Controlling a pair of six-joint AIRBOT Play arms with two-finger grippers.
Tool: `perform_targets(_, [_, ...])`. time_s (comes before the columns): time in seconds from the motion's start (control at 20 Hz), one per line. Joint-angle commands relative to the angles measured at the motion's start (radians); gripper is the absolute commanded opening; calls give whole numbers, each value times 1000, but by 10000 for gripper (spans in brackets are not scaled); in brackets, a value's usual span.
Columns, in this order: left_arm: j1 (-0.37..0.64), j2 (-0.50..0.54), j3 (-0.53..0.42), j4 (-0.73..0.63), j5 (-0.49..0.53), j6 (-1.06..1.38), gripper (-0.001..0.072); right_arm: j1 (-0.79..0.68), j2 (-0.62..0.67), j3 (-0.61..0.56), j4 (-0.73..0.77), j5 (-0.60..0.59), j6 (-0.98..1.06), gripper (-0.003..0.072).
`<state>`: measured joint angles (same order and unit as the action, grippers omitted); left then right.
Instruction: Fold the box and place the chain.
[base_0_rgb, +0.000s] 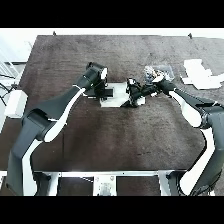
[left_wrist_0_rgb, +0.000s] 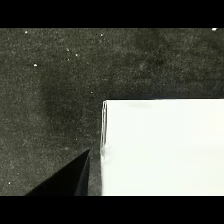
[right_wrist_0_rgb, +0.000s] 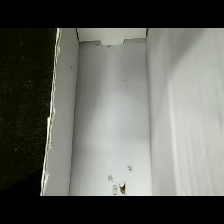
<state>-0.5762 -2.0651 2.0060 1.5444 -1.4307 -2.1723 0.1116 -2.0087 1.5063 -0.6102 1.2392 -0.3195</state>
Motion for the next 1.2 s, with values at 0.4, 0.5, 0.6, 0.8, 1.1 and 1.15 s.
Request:
perform_targets(0.4, [0,0,1,0,37,-1,20,0,0,0,0,0,0,587])
perform_targets(0.5, [0,0,1,0,36,-1,20,0,0,0,0,0,0,587])
perform_targets(0.6, [0,0,1,0,37,-1,20,0,0,0,0,0,0,587])
perform_targets(0.8, [11,14,1,-11,32,0,414,0,0,0,0,0,0,587])
perform_targets(1.1, [43,61,13,-88,-11,71,428,0,0,0,0,0,0,587])
perform_targets(1.15, [47,76,13,-89,-22,101,428,0,0,0,0,0,0,587])
